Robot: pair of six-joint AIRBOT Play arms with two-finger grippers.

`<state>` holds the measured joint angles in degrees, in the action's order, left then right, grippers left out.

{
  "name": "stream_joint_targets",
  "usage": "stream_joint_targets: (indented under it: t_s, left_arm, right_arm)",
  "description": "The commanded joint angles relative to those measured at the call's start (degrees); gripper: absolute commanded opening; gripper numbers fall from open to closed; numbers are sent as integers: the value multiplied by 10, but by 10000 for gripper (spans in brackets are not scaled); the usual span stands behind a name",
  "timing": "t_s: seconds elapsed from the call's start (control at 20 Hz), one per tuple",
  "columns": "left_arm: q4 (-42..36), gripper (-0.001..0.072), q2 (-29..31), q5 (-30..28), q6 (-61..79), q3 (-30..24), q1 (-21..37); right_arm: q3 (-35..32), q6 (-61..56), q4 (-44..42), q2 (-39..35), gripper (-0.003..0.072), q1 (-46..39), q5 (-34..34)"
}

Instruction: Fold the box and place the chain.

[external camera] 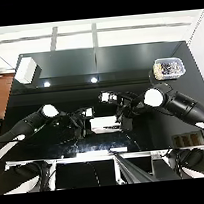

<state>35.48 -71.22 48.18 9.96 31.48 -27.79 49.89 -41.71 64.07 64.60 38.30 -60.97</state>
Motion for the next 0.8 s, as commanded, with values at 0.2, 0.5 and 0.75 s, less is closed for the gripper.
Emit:
stream_joint_targets:
  t_s: [0.2,0.5,0.75]
  left_arm:
    - [0,491,0,0,1,0,0]
    - [0,491,-1,0,1,0,0]
    - [0,491,-1,0,1,0,0]
  right_arm:
    - [0,0,-10,0,264,0,0]
    - [0,-1,-10,0,264,3,-6]
    - [0,-18,-2,3,263,15,5]
